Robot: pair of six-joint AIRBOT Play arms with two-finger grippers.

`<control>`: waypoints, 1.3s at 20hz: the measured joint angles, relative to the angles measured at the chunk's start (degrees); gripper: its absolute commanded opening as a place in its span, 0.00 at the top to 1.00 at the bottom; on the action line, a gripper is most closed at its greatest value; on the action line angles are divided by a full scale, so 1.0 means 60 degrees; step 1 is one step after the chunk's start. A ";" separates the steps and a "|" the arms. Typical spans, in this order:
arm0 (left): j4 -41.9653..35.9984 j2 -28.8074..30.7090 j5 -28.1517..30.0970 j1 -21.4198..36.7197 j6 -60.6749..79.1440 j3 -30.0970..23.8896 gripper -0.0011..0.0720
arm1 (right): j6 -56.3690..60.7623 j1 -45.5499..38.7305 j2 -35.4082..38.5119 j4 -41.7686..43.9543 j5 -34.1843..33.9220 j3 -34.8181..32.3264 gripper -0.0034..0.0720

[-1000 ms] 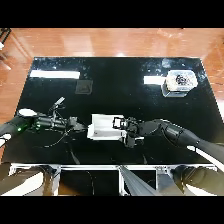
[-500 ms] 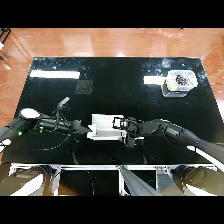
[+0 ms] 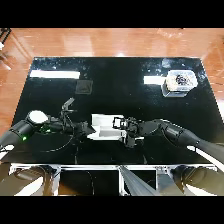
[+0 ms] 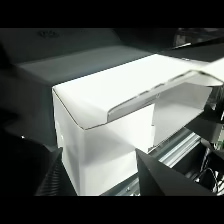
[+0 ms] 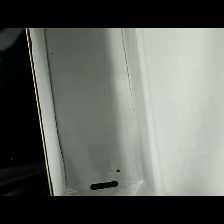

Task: Fold the box and place the chain.

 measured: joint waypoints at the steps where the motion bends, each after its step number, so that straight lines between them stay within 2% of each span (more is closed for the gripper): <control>1: 0.0000 0.0004 0.0127 -0.0087 -0.0080 0.0000 0.21 | 0.0000 0.0000 0.0000 0.0000 0.0000 0.0000 0.71; 11: -0.0011 0.0022 0.0845 -0.0951 -0.0379 0.0011 0.21 | 0.0000 0.0004 0.0000 -0.0004 -0.0011 0.0004 0.71; 26: 0.0164 0.0029 0.1362 -0.1220 -0.1264 0.0018 0.21 | 0.0000 0.0000 0.0000 0.0000 -0.0076 0.0004 0.71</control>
